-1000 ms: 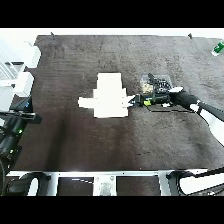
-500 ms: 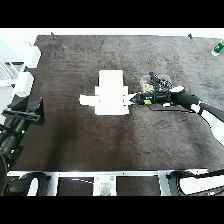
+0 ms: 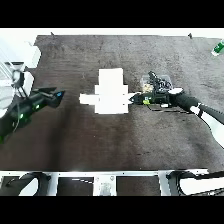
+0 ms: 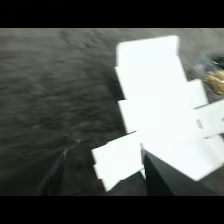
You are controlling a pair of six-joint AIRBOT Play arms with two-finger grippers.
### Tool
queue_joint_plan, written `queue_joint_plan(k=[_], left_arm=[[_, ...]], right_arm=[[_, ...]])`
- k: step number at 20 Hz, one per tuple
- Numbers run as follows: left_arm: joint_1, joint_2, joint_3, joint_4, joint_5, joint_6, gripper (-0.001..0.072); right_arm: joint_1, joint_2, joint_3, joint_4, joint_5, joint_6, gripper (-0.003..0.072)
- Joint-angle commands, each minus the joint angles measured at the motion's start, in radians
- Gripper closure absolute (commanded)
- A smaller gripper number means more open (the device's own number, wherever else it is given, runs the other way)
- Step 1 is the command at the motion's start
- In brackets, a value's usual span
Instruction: Fold the box and place the chain.
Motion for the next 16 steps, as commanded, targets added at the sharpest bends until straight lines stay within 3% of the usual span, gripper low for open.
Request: queue_joint_plan(k=[1, 5, 9, 13, 16], left_arm=[[-0.001, -0.315, 0.267, 0.135, -0.274, -0.147, 0.0175], [-0.052, -0.550, 0.636, 0.422, -0.454, -0.452, 0.0174], [-0.148, -0.696, 0.937, 0.595, -0.455, -0.650, 0.0173], [-0.204, -0.871, 1.167, 0.681, -0.514, -0.790, 0.0173], [-0.227, -0.980, 1.260, 0.689, -0.526, -0.815, 0.0174]], right_arm=[[0.003, -0.002, -0.001, 0.001, -0.011, -0.024, 0.0677], [0.009, -0.015, -0.001, 0.000, -0.011, -0.048, 0.0677], [0.020, -0.017, -0.002, 0.003, -0.003, -0.050, 0.0677], [0.027, -0.017, -0.002, 0.003, -0.003, -0.054, 0.0677], [0.027, -0.017, -0.002, 0.003, -0.002, -0.054, 0.0677]])
